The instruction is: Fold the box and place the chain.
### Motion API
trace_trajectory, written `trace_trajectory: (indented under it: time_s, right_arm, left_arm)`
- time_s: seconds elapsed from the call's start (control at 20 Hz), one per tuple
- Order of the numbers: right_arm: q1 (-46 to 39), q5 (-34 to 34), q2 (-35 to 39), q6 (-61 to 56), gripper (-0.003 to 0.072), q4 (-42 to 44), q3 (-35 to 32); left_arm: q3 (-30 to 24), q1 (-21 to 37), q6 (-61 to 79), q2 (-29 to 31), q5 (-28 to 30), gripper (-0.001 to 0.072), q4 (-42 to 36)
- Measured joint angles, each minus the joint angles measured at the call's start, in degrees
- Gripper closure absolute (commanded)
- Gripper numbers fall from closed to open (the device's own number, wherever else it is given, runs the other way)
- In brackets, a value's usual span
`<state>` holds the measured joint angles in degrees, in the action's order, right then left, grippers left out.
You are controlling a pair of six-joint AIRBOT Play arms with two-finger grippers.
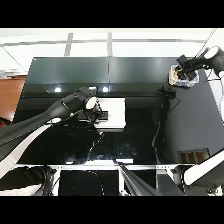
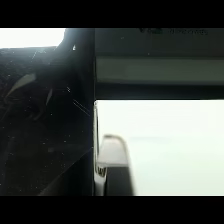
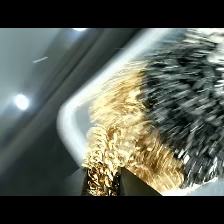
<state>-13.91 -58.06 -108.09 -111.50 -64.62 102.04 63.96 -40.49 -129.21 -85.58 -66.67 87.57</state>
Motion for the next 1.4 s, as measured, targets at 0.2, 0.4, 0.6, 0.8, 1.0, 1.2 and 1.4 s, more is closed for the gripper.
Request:
trace_trajectory:
  time_s: [0.2, 0.4, 0.6, 0.8, 1.0, 1.2, 1.4]
  right_arm:
    - [-0.4, -5.0, 11.6, 11.2, 0.0667, 1.3, 0.2]
    - [-0.5, -9.7, 24.8, 16.9, 0.0667, 1.8, 0.3]
    - [-0.2, -20.9, 35.1, 22.3, 0.0666, 4.4, 0.1]
    - [2.1, -29.4, 41.5, 26.1, 0.0666, 8.4, -1.4]
    - [5.3, -33.7, 44.7, 27.6, 0.0666, 13.5, -1.9]
    - [8.9, -35.4, 46.0, 29.0, 0.0666, 18.9, -2.1]
    - [12.3, -35.6, 46.3, 29.9, 0.0666, 21.3, -2.2]
  left_arm:
    - [0.0, 0.0, 0.0, 0.0, 0.0, 0.0681, 0.0]
    - [0.0, 0.0, 0.0, 0.0, 0.2, 0.0681, 0.0]
    - [0.0, 0.0, 0.0, 0.0, 0.2, 0.0681, 0.0]
    - [0.0, 0.1, 0.0, 0.0, 0.2, 0.0681, 0.0]
    - [0.0, 0.1, 0.0, 0.0, 0.2, 0.0681, 0.0]
    - [0.0, 0.1, 0.0, 0.0, 0.2, 0.0681, 0.0]
    - [0.0, 0.1, 0.0, 0.0, 0.2, 0.0681, 0.0]
